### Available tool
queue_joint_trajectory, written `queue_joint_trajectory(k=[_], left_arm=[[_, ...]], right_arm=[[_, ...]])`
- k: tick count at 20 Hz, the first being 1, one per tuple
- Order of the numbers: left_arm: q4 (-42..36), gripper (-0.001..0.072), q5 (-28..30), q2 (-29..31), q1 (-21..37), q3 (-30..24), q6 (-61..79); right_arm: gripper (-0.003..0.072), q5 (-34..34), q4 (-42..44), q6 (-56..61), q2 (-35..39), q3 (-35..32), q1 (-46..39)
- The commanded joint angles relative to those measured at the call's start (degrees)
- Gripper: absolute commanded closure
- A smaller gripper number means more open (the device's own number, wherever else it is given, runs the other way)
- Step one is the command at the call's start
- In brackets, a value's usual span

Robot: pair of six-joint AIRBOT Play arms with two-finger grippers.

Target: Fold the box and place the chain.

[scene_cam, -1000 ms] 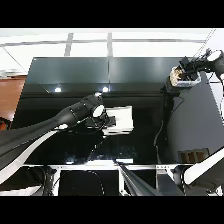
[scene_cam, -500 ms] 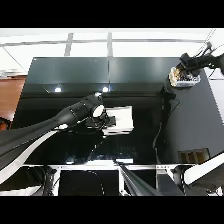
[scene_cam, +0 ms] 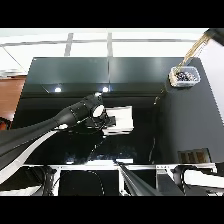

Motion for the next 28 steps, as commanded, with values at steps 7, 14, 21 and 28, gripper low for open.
queue_joint_trajectory(k=[7, 14, 21, 28], left_arm=[[0.0, 0.0679, 0.0, 0.0, 0.0, 0.0, 0.0], [0.0, 0.0679, 0.0, 0.0, 0.0, 0.0, 0.0], [0.0, 0.0679, -0.1, 0.0, 0.0, 0.0, 0.0], [-0.2, 0.0679, -0.2, 0.0, 0.0, 0.0, 0.0]], right_arm=[[0.0678, 2.3, 11.4, -7.8, 15.3, 0.1, 0.0], [0.0678, 3.5, 26.0, -10.8, 19.5, 3.7, 0.0], [0.0678, 10.1, 29.8, -11.0, 19.6, 7.8, 1.1], [0.0678, 11.9, 29.7, -11.6, 19.6, 7.8, 9.8]])
